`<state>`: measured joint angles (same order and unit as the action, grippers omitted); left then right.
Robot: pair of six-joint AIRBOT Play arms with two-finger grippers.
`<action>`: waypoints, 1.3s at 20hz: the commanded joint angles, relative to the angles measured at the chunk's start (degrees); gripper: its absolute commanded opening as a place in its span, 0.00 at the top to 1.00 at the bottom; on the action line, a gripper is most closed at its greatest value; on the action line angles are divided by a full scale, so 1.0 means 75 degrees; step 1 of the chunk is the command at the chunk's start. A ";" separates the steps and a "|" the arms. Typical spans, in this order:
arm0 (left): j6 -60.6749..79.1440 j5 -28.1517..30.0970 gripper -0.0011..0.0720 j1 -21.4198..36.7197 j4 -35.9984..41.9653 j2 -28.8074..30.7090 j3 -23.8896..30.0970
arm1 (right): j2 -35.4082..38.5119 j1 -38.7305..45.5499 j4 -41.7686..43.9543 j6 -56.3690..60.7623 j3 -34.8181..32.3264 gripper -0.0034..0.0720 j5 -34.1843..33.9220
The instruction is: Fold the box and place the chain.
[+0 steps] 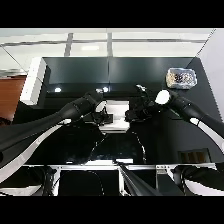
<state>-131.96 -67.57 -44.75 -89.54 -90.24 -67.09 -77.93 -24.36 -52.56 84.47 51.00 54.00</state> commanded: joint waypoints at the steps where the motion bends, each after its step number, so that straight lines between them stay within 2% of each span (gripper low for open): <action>1: 0.0000 0.0000 0.95 0.0003 0.0000 -0.0006 -0.0003 | -0.0003 -0.0224 -0.0656 0.0959 0.0134 0.53 -0.0096; 3: 0.0000 -0.0017 0.95 0.0003 0.0003 -0.0006 -0.0003 | -0.0020 -0.0423 -0.0804 0.1192 0.0169 0.53 -0.0181; 5: 0.0000 -0.0023 0.95 0.0003 0.0000 -0.0006 -0.0003 | -0.0181 -0.0746 -0.1562 0.2025 0.0417 0.53 -0.0058; 12: 0.0000 -0.0020 0.95 0.0003 0.0000 -0.0006 -0.0003 | -0.0874 -0.1766 -0.4115 0.4794 0.1547 0.53 0.1128; 14: 0.0000 -0.0015 0.95 0.0003 0.0000 -0.0006 -0.0003 | -0.0997 -0.1979 -0.4450 0.5202 0.1795 0.53 0.1381; 19: -0.0003 0.0000 0.95 0.0003 0.0000 -0.0006 -0.0003 | -0.1230 -0.2139 -0.4412 0.5872 0.1982 0.54 0.1632; 20: -0.0003 0.0003 0.95 0.0003 0.0000 -0.0006 -0.0003 | -0.1236 -0.2139 -0.4409 0.5942 0.1982 0.56 0.1632; 21: -0.0003 0.0003 0.95 0.0003 0.0000 -0.0006 -0.0003 | -0.1236 -0.2139 -0.4398 0.5942 0.1982 0.65 0.1632; 22: -0.0003 0.0003 0.95 0.0003 0.0000 -0.0006 -0.0003 | -0.1239 -0.2139 -0.4392 0.5995 0.1982 0.66 0.1629; 24: -0.0003 0.0003 0.95 0.0003 0.0000 -0.0006 -0.0003 | -0.1239 -0.2139 -0.4368 0.6082 0.1982 0.94 0.1629; 26: -0.0003 0.0000 0.95 0.0003 0.0000 -0.0006 -0.0003 | -0.1239 -0.2136 -0.4366 0.6082 0.1982 0.94 0.1632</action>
<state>-132.09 -67.22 -44.80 -89.45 -90.24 -67.11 -87.11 -40.29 -85.06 129.10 65.76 65.69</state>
